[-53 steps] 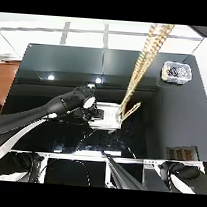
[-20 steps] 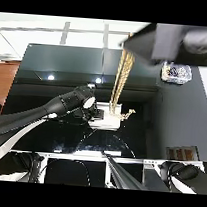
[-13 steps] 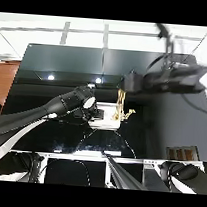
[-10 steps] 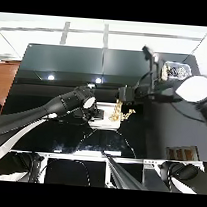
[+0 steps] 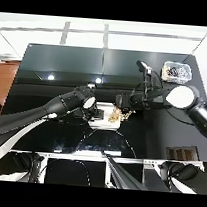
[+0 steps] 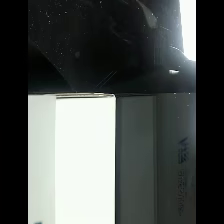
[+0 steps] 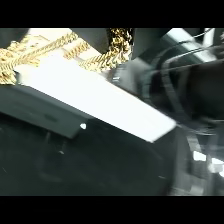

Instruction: Fold the box and place the chain.

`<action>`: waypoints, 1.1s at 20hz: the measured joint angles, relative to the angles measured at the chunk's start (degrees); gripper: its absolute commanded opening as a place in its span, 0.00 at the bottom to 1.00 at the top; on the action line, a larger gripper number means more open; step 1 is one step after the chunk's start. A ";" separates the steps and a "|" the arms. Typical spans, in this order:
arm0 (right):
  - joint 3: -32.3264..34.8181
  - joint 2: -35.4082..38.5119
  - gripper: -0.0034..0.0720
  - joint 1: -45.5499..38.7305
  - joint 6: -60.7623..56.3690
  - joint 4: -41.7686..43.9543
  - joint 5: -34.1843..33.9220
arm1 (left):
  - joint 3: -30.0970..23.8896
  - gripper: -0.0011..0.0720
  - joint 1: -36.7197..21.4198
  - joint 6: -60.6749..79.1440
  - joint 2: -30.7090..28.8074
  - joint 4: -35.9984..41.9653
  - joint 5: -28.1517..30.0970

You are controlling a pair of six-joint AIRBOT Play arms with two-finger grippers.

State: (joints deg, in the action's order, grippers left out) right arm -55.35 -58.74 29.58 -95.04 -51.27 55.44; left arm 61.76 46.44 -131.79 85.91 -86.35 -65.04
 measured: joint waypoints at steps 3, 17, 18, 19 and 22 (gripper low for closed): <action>-4.07 0.66 0.07 0.20 0.33 0.24 3.26 | 0.00 0.06 0.00 -0.02 0.00 0.00 0.00; -2.23 -4.42 0.53 3.23 -0.37 -1.53 0.81 | 0.00 0.06 0.00 0.00 0.00 0.00 0.00; -2.21 -3.78 0.53 1.99 -0.39 -1.81 1.18 | 0.00 0.06 0.00 0.00 0.00 0.00 0.00; -2.16 -2.89 0.53 0.44 -0.42 -2.62 2.19 | 0.00 0.06 0.00 0.00 0.00 0.00 0.00; -1.81 -0.02 0.53 -3.58 0.85 -8.02 4.76 | 0.00 0.06 0.00 0.00 0.00 0.00 -0.02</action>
State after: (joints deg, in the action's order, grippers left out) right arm -57.17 -58.76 26.00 -94.19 -59.29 60.20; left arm 61.76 46.44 -131.79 85.91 -86.35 -65.06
